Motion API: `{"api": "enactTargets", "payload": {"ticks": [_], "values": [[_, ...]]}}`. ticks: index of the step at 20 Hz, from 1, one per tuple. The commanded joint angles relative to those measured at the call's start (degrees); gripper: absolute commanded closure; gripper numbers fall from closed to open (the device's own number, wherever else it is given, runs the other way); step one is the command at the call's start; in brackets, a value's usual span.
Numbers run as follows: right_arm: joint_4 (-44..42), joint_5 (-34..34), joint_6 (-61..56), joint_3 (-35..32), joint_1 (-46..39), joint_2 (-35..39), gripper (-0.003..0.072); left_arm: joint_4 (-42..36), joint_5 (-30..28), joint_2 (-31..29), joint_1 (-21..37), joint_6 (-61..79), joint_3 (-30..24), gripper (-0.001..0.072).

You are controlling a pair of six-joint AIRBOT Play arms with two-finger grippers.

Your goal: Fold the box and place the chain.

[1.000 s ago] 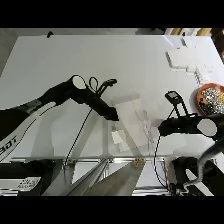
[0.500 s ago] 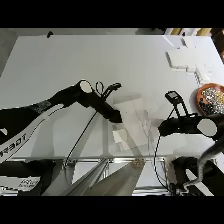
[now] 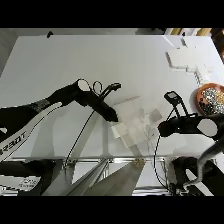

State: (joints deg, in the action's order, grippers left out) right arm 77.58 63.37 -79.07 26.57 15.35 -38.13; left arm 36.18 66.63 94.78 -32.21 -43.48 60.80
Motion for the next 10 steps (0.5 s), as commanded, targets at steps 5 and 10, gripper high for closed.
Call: {"api": "enactTargets", "payload": {"ticks": [5, 10], "values": [[3.6, 12.1, 14.1, 6.8, 0.0, 5.9, 0.0342, 16.1, -5.9, -5.3, -8.7, 12.4, 0.0, 0.0715], [4.6, 19.6, 15.1, 6.9, 0.0, 13.3, 0.0343, 15.7, -20.8, -15.1, -17.5, 16.9, -3.6, 0.0715]]}}
